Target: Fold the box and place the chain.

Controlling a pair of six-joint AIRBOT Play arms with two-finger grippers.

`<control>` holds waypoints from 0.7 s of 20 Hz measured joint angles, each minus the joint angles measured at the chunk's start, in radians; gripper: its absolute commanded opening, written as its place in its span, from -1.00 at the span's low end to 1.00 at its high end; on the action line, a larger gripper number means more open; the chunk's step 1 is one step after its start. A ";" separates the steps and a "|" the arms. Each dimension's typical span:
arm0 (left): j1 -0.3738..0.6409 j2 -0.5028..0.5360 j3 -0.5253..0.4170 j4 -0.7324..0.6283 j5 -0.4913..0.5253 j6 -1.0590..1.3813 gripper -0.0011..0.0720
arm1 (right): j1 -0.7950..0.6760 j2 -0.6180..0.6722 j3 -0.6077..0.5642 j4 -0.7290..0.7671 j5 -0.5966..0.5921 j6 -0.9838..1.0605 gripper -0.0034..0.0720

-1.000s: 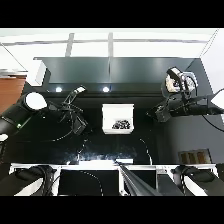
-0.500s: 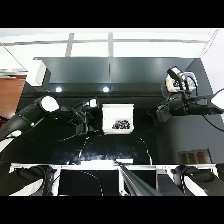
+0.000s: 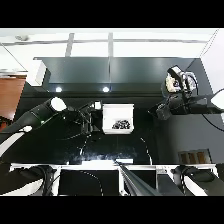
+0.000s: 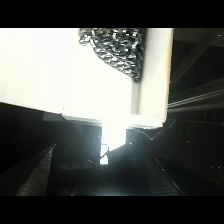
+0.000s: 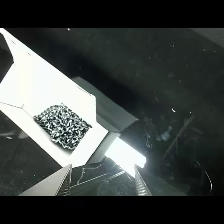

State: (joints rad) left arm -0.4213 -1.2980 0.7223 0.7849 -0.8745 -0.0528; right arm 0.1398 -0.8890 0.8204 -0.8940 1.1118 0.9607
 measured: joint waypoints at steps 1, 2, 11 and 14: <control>0.000 -0.006 0.000 -0.021 0.000 0.022 0.97 | 0.000 0.000 0.000 0.000 -0.001 0.000 0.30; -0.001 -0.011 0.000 -0.040 0.001 0.043 0.97 | 0.000 0.000 0.000 0.000 -0.003 0.000 0.30; -0.029 -0.022 0.001 -0.136 0.021 0.151 0.97 | 0.000 0.000 0.000 0.000 -0.015 0.000 0.30; -0.033 -0.022 0.001 -0.139 0.024 0.145 0.97 | 0.000 0.000 0.000 0.000 -0.018 0.000 0.30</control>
State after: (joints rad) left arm -0.4545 -1.3201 0.7231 0.6456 -0.8501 0.0917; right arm 0.1398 -0.8890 0.8204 -0.8944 1.0935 0.9607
